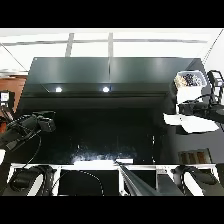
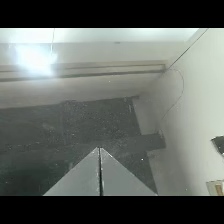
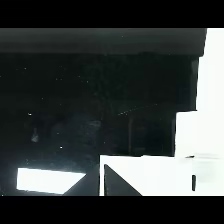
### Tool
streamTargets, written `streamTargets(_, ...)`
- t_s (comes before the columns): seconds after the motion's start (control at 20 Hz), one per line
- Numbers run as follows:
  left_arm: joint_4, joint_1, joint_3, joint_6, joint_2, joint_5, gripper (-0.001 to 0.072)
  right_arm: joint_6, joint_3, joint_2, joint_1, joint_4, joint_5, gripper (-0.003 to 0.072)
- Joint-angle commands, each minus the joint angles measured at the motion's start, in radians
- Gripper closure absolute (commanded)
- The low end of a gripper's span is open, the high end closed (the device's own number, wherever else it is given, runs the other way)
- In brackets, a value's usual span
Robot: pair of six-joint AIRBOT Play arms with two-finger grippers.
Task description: Fold the box and place the chain.
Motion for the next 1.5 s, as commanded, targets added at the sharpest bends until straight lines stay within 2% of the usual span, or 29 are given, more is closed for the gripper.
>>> streamTargets(0.0, 0.0, 0.001, -0.001, 0.0, 0.0, 0.0, 0.068, 0.0, 0.0, 0.001, 0.0, 0.0, 0.0, 0.0643)
streamTargets(0.7, 0.0, 0.001, -0.001, 0.0, 0.0, 0.004, 0.068, 0.001, 0.0, 0.0, 0.0, 0.006, -0.003, 0.0643)
streamTargets(0.95, -0.022, 0.001, -0.001, 0.0, 0.0, 0.141, 0.0679, 0.001, 0.0, 0.0, 0.001, 0.012, -0.067, 0.063)
streamTargets(1.0, -0.021, 0.001, -0.001, 0.0, -0.003, 0.164, 0.0674, 0.001, 0.0, -0.002, 0.001, 0.011, -0.093, 0.0333)
streamTargets(1.05, -0.023, 0.001, -0.001, 0.0, -0.011, 0.189, 0.0496, -0.002, 0.0, -0.002, 0.0, 0.005, -0.106, -0.0007)
streamTargets(1.1, -0.04, 0.0, -0.001, 0.0, -0.021, 0.21, 0.0049, 0.004, 0.0, -0.002, -0.001, -0.026, -0.127, -0.0012)
streamTargets(1.15, -0.061, 0.001, -0.001, -0.016, -0.038, 0.222, 0.0, 0.045, 0.0, -0.002, -0.012, -0.086, -0.143, -0.0011)
streamTargets(1.25, -0.079, -0.001, -0.001, -0.016, -0.077, 0.208, 0.0, 0.254, 0.0, -0.004, -0.064, -0.256, -0.14, -0.001)
streamTargets(1.35, -0.129, -0.003, -0.001, -0.016, -0.119, 0.212, 0.0, 0.365, 0.002, -0.004, -0.14, -0.374, -0.116, -0.001)
streamTargets(1.45, -0.13, -0.003, 0.0, -0.014, -0.152, 0.24, 0.0, 0.39, 0.018, -0.004, -0.229, -0.396, -0.001, -0.001)
